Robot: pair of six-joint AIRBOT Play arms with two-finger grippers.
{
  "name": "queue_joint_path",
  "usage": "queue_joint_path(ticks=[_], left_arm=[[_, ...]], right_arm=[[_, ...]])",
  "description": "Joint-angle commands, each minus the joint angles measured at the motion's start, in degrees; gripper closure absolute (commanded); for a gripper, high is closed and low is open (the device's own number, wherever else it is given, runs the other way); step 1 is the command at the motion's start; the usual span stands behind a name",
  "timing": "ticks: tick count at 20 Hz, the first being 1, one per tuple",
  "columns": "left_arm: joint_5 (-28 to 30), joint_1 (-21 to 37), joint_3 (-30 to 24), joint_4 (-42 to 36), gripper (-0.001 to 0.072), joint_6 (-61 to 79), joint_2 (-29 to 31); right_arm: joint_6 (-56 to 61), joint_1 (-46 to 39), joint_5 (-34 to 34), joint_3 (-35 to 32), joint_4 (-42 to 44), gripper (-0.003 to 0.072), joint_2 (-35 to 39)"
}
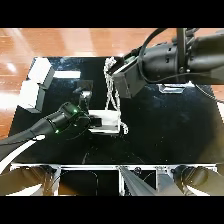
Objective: Fold the box and place the chain.
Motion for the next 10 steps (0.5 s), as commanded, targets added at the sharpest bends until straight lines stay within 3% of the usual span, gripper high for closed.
queue_joint_path(ticks=[1, 6, 10], left_arm=[[0.02, -0.02, -0.02, 0.02, 0.0683, 0.0, 0.0], [0.02, -0.02, -0.02, 0.04, 0.0683, 0.0, 0.0], [0.02, -0.02, -0.02, 0.04, 0.0683, 0.0, 0.0]], right_arm=[[-0.46, 0.02, -1.33, -0.07, -0.42, 0.0664, -0.39], [2.29, -0.11, 1.33, -0.07, -9.35, 0.0664, 1.22], [6.01, -1.36, 8.66, -0.07, -16.09, 0.0663, 4.61]])
